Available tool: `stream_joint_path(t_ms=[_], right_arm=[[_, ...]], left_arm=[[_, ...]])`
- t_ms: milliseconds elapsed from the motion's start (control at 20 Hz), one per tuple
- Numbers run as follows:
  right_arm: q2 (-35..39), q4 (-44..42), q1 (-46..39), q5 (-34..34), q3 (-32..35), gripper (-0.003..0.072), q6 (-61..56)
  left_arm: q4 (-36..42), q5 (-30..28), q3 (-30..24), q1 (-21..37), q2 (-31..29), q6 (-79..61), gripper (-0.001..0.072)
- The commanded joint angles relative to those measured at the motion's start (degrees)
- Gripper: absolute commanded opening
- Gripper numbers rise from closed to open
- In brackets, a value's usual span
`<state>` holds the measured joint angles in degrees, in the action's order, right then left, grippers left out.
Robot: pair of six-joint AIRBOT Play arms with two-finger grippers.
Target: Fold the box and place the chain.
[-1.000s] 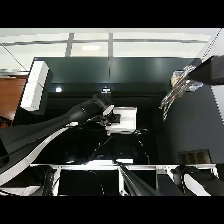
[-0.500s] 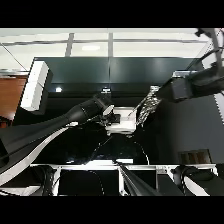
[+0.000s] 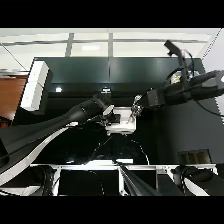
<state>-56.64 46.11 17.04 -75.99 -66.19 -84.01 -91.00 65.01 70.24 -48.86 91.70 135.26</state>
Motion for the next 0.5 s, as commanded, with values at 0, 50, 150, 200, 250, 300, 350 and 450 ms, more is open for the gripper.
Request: stream_joint_path(t_ms=[0, 50, 150, 200, 250, 300, 350, 450], right_arm=[[-0.04, 0.00, 1.49, 3.48, 4.22, 0.0012, -0.44], [-0.04, 0.00, 1.77, 4.11, 5.31, 0.0012, -0.44], [-0.04, 0.02, 2.38, 5.62, 7.50, 0.0012, -0.44], [-0.04, 0.02, 2.71, 6.84, 8.83, 0.0012, -0.42], [-0.04, 0.02, 3.21, 8.24, 10.25, 0.0012, -0.37], [-0.04, 0.02, 3.87, 9.70, 11.54, 0.0012, -0.37], [-0.07, 0.04, 4.59, 11.58, 13.03, 0.0012, -0.37], [-0.07, 0.04, 5.62, 15.82, 15.89, 0.0012, -0.39]], left_arm=[[0.00, -0.02, 0.02, 0.04, 0.00, 0.00, 0.0027], [-0.02, -0.02, 0.02, 0.04, 0.00, 0.00, 0.0027], [-0.02, -0.02, 0.02, 0.04, 0.00, 0.00, 0.0027], [-0.02, -0.02, 0.02, 0.04, 0.00, 0.00, 0.0026], [-0.02, -0.02, 0.02, 0.04, 0.00, 0.00, 0.0027], [-0.02, -0.02, 0.02, 0.04, 0.00, 0.00, 0.0027], [-0.02, -0.02, 0.02, 0.04, 0.00, 0.00, 0.0027], [0.00, 0.00, 0.02, 0.04, 0.00, 0.00, 0.0026]])
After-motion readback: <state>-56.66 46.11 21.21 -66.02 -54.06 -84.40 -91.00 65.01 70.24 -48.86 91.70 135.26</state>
